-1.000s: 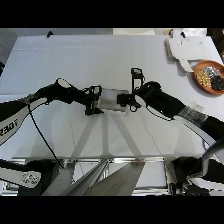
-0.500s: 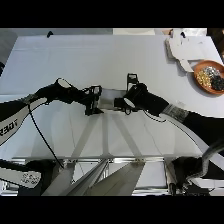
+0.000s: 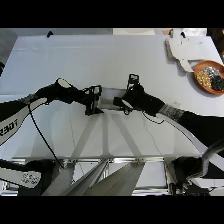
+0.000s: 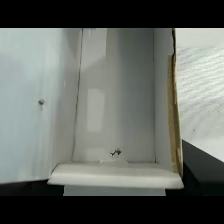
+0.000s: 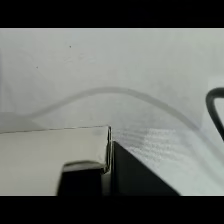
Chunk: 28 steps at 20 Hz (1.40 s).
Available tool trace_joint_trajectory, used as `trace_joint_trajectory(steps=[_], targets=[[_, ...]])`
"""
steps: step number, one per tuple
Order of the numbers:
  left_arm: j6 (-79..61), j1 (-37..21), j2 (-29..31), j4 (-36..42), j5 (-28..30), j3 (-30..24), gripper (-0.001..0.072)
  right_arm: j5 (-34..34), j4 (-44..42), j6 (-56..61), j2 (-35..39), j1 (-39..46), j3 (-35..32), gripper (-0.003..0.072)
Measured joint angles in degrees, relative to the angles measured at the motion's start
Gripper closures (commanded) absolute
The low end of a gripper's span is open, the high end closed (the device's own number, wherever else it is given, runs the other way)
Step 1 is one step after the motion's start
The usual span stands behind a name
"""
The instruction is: Fold the box and place the chain.
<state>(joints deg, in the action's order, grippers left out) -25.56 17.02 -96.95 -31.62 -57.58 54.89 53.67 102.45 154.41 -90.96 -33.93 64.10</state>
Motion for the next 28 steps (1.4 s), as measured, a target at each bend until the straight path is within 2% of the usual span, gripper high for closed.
trace_joint_trajectory(steps=[3, 4, 5, 6, 10, 13, 17, 21, 25, 28], targets=[[0.2, 0.0, 0.0, 0.0, 0.0, 0.0, 0.0394, -0.2, 0.1, 0.3, 0.0, 0.0, 0.0, 0.0675], [0.2, 0.0, 0.0, 0.0, 0.0, 0.0, 0.0394, -0.2, 0.2, 0.4, -0.1, 0.0, 0.0, 0.0619], [0.4, 0.0, 0.0, 0.1, 0.0, 0.0, 0.0394, -0.5, 0.0, 0.9, -0.1, 0.0, 0.0, 0.0431], [0.7, 0.0, 0.0, 0.1, 0.0, 0.0, 0.0394, -0.3, 0.1, 0.9, -0.1, 0.0, 0.0, 0.0278], [0.4, 0.0, 0.0, 0.1, -0.1, 0.0, 0.0394, 0.7, -0.4, 0.0, 2.0, 0.0, 0.1, 0.0276], [0.3, 0.0, 0.0, 0.1, -0.1, 0.0, 0.0394, 3.7, -0.7, -1.9, 6.4, 0.0, 0.1, 0.0284], [0.3, 0.0, 0.0, 0.1, -0.1, 0.0, 0.0394, 9.2, 1.0, -4.2, 15.2, 0.0, 0.1, 0.0291], [0.3, 0.0, 0.0, 0.1, -0.1, 0.0, 0.0394, 14.1, 9.9, -5.6, 26.6, 2.0, 0.1, 0.0291], [0.3, 0.0, 0.0, 0.1, -0.1, 0.0, 0.0394, 17.6, 18.6, -12.8, 36.9, 12.0, 0.1, 0.0287], [0.3, 0.0, 0.0, 0.1, -0.1, 0.0, 0.0394, 18.0, 19.9, -23.5, 39.9, 22.9, 0.1, 0.0287]])
